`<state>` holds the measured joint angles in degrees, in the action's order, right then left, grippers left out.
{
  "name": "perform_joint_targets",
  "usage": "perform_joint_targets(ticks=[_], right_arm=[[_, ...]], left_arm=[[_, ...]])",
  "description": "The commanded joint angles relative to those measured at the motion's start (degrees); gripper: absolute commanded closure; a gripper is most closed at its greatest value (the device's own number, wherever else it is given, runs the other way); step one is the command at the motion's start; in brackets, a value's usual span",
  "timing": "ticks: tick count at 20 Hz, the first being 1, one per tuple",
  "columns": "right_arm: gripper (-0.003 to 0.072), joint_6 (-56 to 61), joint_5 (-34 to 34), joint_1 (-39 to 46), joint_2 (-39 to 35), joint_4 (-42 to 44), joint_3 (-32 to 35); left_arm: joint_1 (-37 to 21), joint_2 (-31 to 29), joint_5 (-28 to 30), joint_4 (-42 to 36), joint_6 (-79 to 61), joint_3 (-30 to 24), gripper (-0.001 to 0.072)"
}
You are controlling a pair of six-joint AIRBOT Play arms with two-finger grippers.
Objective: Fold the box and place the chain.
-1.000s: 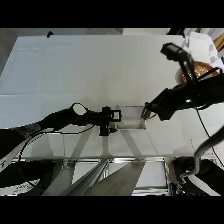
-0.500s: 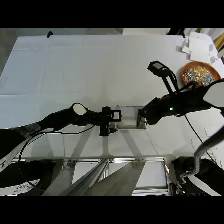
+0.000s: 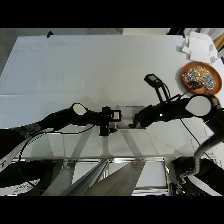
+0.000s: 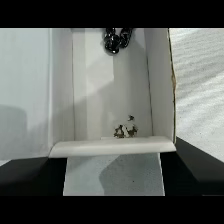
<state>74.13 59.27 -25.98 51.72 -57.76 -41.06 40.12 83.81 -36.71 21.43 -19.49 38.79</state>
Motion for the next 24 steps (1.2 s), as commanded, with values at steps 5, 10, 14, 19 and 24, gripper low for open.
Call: perform_joint_targets(ticks=[5,10,14,19,24], right_arm=[[0.0676,-1.1,-10.9,-7.0,5.5,0.6,3.4],[0.0597,-1.1,-10.7,-7.0,10.8,0.5,3.4],[0.0567,-1.1,-10.5,-7.1,11.2,0.6,3.3],[0.0377,-1.1,-10.1,-7.0,8.6,0.5,3.3],[0.0344,-0.8,-5.8,-2.1,1.2,-4.9,3.3]], left_arm=[[0.0,0.0,0.0,0.0,0.0,0.0,0.0435],[0.0,0.0,0.0,0.0,0.0,0.0,0.0435],[0.0,0.0,0.0,0.0,0.0,0.0,0.0435],[0.0,0.0,0.0,0.0,0.0,0.0,0.0435],[0.0,0.0,0.0,0.0,0.0,0.0,0.0435]])
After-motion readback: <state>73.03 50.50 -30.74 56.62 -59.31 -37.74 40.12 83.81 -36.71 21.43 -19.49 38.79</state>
